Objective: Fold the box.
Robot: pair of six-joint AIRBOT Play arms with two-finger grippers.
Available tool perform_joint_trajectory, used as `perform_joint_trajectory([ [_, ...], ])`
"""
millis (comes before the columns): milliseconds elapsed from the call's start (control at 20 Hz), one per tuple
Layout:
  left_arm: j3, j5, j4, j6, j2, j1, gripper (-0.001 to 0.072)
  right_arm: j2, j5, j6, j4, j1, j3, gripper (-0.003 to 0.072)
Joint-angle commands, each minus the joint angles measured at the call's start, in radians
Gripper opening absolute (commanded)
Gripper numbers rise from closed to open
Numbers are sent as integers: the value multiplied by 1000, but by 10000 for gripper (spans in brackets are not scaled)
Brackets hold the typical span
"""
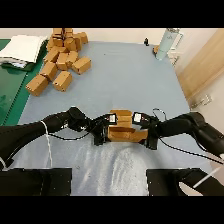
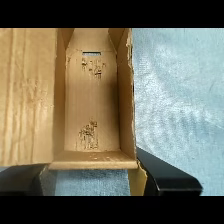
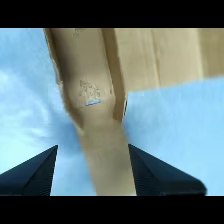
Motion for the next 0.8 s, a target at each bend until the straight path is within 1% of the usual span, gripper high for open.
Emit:
perform_joint_trajectory([
  [0,0,-1,0,0,0,0,518,120,-116,367,42,0,0,720],
  [100,0,-1,0,0,0,0,518,153,-124,559,133,0,0,720],
  [250,0,-1,0,1,0,0,518,159,-116,691,299,1,0,720],
  [350,0,-1,0,0,0,0,518,159,-85,706,303,8,0,720],
  [450,0,-1,0,0,0,0,518,157,-27,735,305,8,0,720],
  [650,0,-1,0,0,0,0,518,157,53,991,314,8,1,720],
  [700,0,-1,0,0,0,0,518,156,87,1033,315,8,0,711],
  [750,0,-1,0,0,0,0,518,150,113,1049,315,8,1,605],
])
